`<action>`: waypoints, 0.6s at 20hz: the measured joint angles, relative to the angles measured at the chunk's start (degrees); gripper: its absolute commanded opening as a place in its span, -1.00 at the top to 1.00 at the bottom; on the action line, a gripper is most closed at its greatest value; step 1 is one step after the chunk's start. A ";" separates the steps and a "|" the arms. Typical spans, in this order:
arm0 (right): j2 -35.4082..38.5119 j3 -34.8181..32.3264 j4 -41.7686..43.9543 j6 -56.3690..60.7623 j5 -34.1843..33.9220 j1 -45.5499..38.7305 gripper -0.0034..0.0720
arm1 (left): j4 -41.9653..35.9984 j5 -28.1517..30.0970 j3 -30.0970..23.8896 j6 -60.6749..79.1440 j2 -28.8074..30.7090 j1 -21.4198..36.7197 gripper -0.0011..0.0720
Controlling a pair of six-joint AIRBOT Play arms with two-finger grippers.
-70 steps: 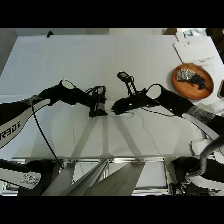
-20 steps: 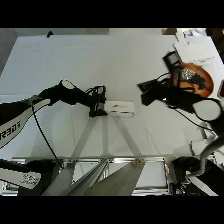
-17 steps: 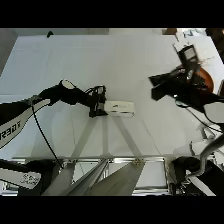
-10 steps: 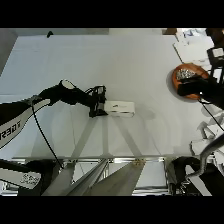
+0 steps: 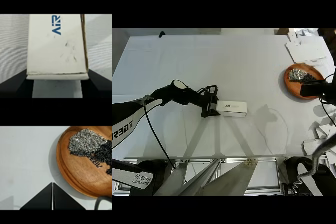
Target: Fold the box and place the chain.
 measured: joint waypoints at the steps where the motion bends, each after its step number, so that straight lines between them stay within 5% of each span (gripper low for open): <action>1: 0.00 0.00 -0.07 -0.02 0.04 -0.07 0.88 | 0.00 0.11 0.00 -0.02 0.31 0.00 0.96; 6: 0.02 0.00 0.04 0.00 0.09 -0.24 0.88 | 0.02 0.35 -0.02 -1.77 5.68 0.00 0.96; 12: 0.02 0.00 0.11 0.00 0.09 -0.24 0.88 | 2.89 3.63 -0.02 -15.78 19.98 0.00 0.96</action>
